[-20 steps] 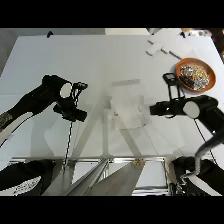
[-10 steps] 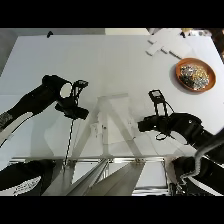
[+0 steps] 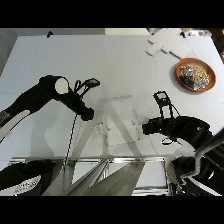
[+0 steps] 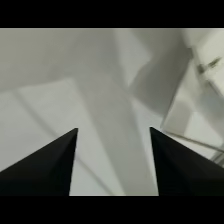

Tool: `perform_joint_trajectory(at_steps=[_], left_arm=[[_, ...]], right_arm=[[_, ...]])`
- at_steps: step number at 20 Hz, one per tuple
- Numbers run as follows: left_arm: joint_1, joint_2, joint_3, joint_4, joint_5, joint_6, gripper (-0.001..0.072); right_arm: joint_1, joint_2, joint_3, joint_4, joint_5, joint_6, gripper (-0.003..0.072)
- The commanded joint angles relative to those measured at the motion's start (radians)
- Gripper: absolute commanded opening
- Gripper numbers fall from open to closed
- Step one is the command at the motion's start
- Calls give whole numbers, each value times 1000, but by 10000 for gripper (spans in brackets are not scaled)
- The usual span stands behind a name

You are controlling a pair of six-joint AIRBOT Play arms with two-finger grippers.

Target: Fold the box and place the chain.

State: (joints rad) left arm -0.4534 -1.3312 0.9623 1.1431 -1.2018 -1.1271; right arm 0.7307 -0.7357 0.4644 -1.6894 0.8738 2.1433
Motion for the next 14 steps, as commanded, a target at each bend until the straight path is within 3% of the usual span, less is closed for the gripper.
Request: perform_joint_trajectory(at_steps=[1, 4, 7, 11, 14], left_arm=[[103, -1, 0, -370, 44, 313, 575], [192, -22, 0, -572, 5, 485, 631], [205, -127, 0, -589, -72, 571, 649], [200, -289, 0, -763, -74, 683, 652], [178, -333, 0, -755, -84, 704, 652]], right_arm=[[2, 6, -1, 19, 9, 3, 18], [2, 6, -1, 21, 5, 4, 18], [2, 6, -1, 26, 4, 4, 18], [2, 6, -1, 31, 2, 7, 18], [2, 6, -1, 38, 2, 7, 18]])
